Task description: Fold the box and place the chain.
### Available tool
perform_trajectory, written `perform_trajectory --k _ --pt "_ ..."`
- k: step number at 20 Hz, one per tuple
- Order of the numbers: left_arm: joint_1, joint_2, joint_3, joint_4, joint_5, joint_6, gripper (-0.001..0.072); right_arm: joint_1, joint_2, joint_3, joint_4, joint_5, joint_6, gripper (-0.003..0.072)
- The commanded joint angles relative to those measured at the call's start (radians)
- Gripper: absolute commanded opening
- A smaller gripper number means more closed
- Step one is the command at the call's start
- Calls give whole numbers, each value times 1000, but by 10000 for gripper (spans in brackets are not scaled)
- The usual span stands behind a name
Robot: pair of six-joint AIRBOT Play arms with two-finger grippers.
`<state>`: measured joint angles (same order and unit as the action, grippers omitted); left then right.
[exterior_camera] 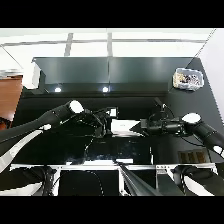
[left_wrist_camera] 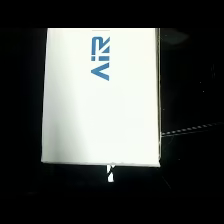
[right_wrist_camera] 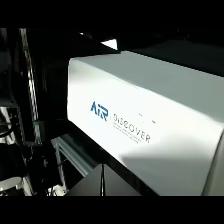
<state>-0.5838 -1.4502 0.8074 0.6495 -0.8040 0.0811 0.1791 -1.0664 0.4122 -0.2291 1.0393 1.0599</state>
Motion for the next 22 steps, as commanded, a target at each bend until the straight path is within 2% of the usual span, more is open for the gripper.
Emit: perform_trajectory --k 1,10,18,22 --pt "0 -1 0 0 0 1 325 26 -1 0 15 -67 -2 11" --pt "0 -1 0 0 0 1 325 68 -6 0 -47 -171 5 11" --pt "0 -1 0 0 0 1 325 68 -32 0 -143 -173 9 11" --pt "0 -1 0 0 0 1 325 68 -31 23 -138 -119 -76 11"
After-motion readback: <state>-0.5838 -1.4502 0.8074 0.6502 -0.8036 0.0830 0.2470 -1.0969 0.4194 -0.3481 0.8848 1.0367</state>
